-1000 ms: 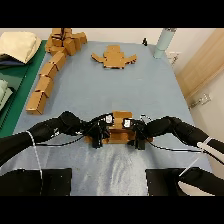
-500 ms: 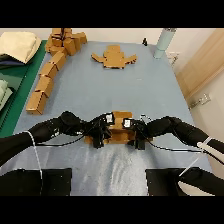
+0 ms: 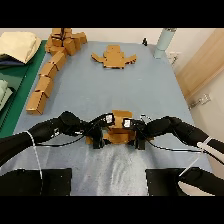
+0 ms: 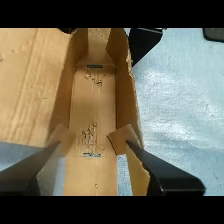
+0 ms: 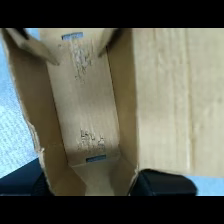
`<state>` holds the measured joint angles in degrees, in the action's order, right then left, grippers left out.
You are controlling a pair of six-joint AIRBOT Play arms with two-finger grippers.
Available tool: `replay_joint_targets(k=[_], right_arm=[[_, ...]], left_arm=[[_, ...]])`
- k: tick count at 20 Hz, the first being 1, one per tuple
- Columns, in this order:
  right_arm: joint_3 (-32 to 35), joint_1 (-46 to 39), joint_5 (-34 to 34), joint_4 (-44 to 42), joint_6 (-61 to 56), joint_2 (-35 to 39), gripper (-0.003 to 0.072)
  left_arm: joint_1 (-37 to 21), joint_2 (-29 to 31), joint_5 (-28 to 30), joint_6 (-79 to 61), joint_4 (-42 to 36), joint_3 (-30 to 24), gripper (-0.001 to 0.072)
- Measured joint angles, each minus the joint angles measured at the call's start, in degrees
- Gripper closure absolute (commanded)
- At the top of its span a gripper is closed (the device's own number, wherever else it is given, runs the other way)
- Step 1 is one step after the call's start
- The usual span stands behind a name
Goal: Fold the box.
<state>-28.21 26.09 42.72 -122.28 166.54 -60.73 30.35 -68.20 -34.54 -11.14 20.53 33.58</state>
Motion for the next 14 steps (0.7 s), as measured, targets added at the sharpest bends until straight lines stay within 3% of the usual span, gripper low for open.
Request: replay_joint_targets(k=[6,7,8,9,10,14], right_arm=[[0.0,0.0,0.0,0.0,0.0,0.0,0.0111],[0.0,0.0,0.0,0.0,0.0,0.0,0.0111],[0.0,0.0,0.0,0.0,0.0,0.0,0.0111],[0.0,0.0,0.0,0.0,-0.1,0.0,0.0111],[0.0,0.0,0.0,-0.1,0.0,0.0,0.0111],[0.0,0.0,0.0,-0.1,0.0,0.0,0.0111]], left_arm=[[0.0,0.0,-0.1,0.0,0.0,0.0,0.0054],[0.0,0.0,-0.1,0.0,0.0,0.0,0.0081],[0.0,0.0,-0.1,0.0,0.0,0.0,0.0329],[0.0,0.0,0.0,0.2,0.0,0.0,0.0625],[0.0,0.0,-0.2,0.2,0.0,-0.1,0.0671],[0.0,0.5,0.3,3.4,1.8,-0.1,0.0671]])
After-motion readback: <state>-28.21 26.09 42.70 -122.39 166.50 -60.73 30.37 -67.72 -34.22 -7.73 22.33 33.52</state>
